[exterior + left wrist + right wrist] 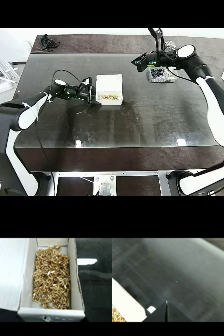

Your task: Fold the box and place the chain.

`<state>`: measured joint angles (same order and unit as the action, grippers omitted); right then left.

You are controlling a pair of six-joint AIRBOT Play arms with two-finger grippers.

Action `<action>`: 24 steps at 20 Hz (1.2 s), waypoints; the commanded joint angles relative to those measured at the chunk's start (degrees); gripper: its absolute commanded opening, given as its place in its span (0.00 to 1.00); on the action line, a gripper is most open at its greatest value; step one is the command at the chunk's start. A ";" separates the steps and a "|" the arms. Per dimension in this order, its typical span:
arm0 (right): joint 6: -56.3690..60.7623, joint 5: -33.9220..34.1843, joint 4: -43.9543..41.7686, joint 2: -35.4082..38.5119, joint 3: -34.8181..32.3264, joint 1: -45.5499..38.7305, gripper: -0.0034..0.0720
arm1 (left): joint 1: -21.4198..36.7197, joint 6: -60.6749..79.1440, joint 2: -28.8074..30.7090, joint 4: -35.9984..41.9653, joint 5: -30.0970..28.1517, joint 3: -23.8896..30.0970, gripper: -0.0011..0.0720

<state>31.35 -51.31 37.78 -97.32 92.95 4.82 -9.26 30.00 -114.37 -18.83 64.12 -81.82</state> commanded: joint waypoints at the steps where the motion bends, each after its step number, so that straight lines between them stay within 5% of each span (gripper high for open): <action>1: -11.17 -5.44 -12.74 -8.00 2.91 -1.73 0.05 | -0.02 0.02 0.04 0.00 -0.02 -0.02 0.59; 7: -10.82 -10.36 -18.29 -16.81 7.61 -0.37 0.05 | -0.02 0.02 0.04 0.00 -0.04 -0.02 0.58; 12: -10.38 -15.91 -13.27 -17.33 7.80 2.47 0.05 | -0.02 0.02 0.04 0.00 -0.04 -0.02 0.59; 19: -4.44 -34.34 -7.34 -17.29 17.20 3.17 0.06 | -0.02 0.02 0.04 0.00 -0.04 -0.02 0.59; 21: -3.91 -36.79 -6.36 -17.29 17.94 3.69 0.17 | -0.02 0.02 0.04 0.00 -0.02 -0.02 0.58; 24: -3.93 -36.61 -3.63 -17.42 17.92 4.96 0.17 | -0.02 0.02 0.04 0.00 -0.04 -0.02 0.59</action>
<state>26.44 -85.32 31.05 -114.65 109.97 8.84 -9.26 30.00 -114.37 -18.83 64.10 -81.82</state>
